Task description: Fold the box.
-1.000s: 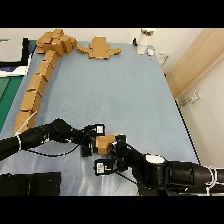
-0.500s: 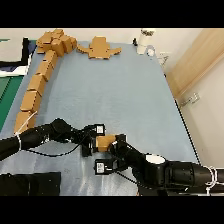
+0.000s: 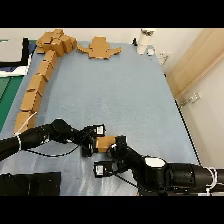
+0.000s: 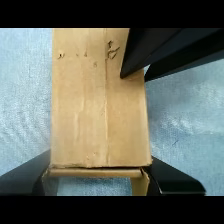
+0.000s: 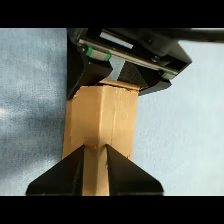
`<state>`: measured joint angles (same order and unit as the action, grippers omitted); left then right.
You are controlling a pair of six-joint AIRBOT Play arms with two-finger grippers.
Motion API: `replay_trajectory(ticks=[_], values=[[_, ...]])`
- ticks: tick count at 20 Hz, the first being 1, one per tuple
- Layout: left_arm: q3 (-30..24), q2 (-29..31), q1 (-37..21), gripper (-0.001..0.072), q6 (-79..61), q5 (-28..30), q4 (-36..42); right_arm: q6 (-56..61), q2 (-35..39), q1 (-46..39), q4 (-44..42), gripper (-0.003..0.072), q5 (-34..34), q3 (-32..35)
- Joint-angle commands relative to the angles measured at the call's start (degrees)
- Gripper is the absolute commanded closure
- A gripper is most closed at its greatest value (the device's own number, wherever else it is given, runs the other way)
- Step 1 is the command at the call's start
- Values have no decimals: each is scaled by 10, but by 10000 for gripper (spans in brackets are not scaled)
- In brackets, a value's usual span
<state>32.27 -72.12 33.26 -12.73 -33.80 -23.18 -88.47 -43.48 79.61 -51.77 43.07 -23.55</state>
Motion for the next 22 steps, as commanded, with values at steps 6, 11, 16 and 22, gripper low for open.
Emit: replay_trajectory(ticks=[6, 11, 16, 22], values=[[0, 0, 0, 215, 1, 3, 0, 5, 11, 4, 13, 512, 27, -14], [0, 0, 0, 215, 1, 3, 0, 11, 12, 4, 32, 512, 28, -16], [0, 0, 0, 215, 1, 3, 0, 11, 12, 4, 38, 512, 30, -25], [0, 0, 0, 215, 1, 3, 0, 11, 11, 4, 38, 525, 33, -28]])
